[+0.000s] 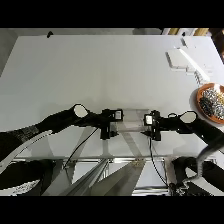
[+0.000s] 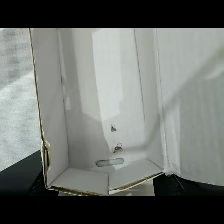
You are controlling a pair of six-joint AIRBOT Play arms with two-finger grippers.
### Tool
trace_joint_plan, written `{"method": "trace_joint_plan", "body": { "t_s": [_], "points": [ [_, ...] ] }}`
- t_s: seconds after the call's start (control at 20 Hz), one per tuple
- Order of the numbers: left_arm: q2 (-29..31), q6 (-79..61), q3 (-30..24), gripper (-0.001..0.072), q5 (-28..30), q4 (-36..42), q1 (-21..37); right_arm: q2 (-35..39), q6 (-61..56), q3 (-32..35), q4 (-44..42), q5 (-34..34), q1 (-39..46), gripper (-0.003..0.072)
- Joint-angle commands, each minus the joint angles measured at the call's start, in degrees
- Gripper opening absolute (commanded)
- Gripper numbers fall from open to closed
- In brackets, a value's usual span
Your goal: Fold the box and place the chain.
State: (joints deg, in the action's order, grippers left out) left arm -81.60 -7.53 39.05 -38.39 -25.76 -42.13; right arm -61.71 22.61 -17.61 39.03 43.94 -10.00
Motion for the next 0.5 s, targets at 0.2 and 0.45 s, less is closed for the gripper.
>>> {"method": "trace_joint_plan", "body": {
  "t_s": [0.2,0.45],
  "points": [
    [-1.4,-0.2,0.0,0.0693,1.6,0.9,-0.1,0.0,0.0,0.0,0.0,0.0,0.0,0.0319],
    [-1.8,-8.1,0.0,0.0691,3.9,5.6,-2.3,0.0,0.0,0.0,0.0,0.0,0.0,0.0319]
  ]
}}
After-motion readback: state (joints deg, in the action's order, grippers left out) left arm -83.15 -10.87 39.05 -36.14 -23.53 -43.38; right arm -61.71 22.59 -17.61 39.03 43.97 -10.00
